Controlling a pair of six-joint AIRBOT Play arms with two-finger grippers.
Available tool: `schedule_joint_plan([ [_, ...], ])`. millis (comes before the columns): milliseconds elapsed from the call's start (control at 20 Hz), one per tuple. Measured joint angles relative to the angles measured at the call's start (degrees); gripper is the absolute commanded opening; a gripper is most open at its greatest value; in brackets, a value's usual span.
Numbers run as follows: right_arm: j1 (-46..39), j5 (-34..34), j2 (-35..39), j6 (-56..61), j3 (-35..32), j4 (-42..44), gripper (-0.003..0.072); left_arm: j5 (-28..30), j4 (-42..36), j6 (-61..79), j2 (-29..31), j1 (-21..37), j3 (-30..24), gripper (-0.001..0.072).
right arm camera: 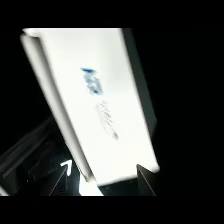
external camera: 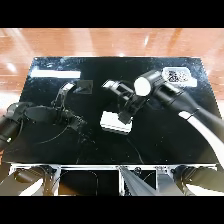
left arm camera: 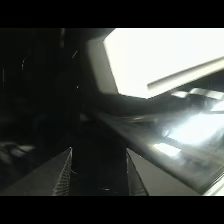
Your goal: Fold the box and place the chain.
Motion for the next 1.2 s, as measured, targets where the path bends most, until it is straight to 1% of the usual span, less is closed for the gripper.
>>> schedule_joint_plan([
  [150,-8.44,4.35,4.0,2.93,-2.14,4.7,0.053,0.28,-0.37,17.22,-3.91,-0.5,5.38,0.0452],
  [250,-13.99,5.99,7.56,4.28,-4.96,6.82,0.053,-1.22,-0.48,29.64,-7.02,-1.66,8.02,0.0452],
  [300,-16.44,6.62,9.38,4.94,-6.45,7.5,0.053,-2.01,-0.52,34.77,-8.59,-2.54,9.09,0.0465],
  [350,-18.34,7.3,10.97,5.42,-7.63,8.15,0.053,-2.69,-0.52,38.51,-9.99,-3.54,9.88,0.0565],
  [400,-19.91,7.72,12.39,5.86,-8.66,8.61,0.0529,-3.1,-0.61,42.01,-11.32,-4.66,10.54,0.0616],
  [550,-22.14,8.41,14.82,6.91,-10.32,9.44,0.053,-7.02,-1.38,49.7,-15.1,-7.76,11.52,0.0618],
  [650,-22.71,8.04,15.54,7.26,-10.82,9.81,0.053,-10.36,-2.12,52.76,-17.46,-9.35,11.87,0.0618],
  [750,-23.04,7.19,15.93,7.52,-11.1,9.66,0.053,-11.89,-2.69,55.08,-18.99,-10.34,12.11,0.0617],
  [850,-23.15,6.67,16.11,7.56,-11.23,9.68,0.053,-12.02,-3.3,56.43,-19.78,-10.86,12.22,0.0617],
  [950,-23.26,6.21,16.2,7.72,-11.28,9.66,0.0529,-11.63,-3.61,57.0,-20.24,-11.15,12.41,0.0617],
  [1200,-23.32,5.68,16.31,7.72,-11.34,9.64,0.053,-5.64,-4.68,53.81,-20.85,-11.37,15.17,0.0618],
])
